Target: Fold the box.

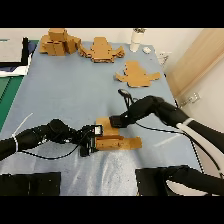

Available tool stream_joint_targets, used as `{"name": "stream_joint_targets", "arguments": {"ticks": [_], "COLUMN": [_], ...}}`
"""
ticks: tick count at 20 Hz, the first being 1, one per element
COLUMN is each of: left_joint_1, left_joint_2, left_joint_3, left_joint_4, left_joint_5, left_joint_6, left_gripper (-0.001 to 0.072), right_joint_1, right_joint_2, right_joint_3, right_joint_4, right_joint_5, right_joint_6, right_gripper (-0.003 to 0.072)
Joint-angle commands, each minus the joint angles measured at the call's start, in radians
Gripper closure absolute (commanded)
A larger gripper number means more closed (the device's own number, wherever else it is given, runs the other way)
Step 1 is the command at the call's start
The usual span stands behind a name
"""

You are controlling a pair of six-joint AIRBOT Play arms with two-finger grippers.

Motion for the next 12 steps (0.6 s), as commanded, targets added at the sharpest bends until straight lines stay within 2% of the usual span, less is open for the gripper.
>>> {"name": "stream_joint_targets", "arguments": {"ticks": [1,4,6,7,8,9,10,11,12], "left_joint_1": [0.001,0.001,0.001,0.001,0.001,0.001,0.001,0.001,0.001], "left_joint_2": [0.000,0.000,0.000,0.000,0.000,0.000,0.000,0.000,0.000], "left_joint_3": [0.000,0.000,0.000,0.000,0.000,0.000,0.000,0.000,0.000], "left_joint_4": [0.000,0.000,0.000,0.000,0.000,0.000,0.000,0.000,0.000], "left_joint_5": [0.001,0.000,0.001,0.001,0.001,0.001,0.000,0.001,0.001], "left_joint_6": [0.000,0.000,0.000,0.000,0.000,0.000,0.000,0.000,0.000], "left_gripper": [0.0200,0.0200,0.0200,0.0200,0.0200,0.0200,0.0200,0.0200,0.0200], "right_joint_1": [-0.008,-0.004,0.018,0.036,0.055,0.069,0.076,0.075,0.075], "right_joint_2": [0.164,0.288,0.349,0.379,0.408,0.423,0.425,0.418,0.407], "right_joint_3": [0.068,0.053,-0.005,-0.052,-0.109,-0.168,-0.219,-0.270,-0.307], "right_joint_4": [-0.153,-0.196,-0.172,-0.165,-0.166,-0.187,-0.212,-0.240,-0.261], "right_joint_5": [-0.135,-0.314,-0.430,-0.444,-0.433,-0.396,-0.341,-0.262,-0.185], "right_joint_6": [-0.011,-0.022,-0.173,-0.248,-0.308,-0.357,-0.424,-0.516,-0.615], "right_gripper": [0.0681,0.0681,0.0680,0.0653,0.0476,0.0269,0.0150,0.0089,0.0089]}}
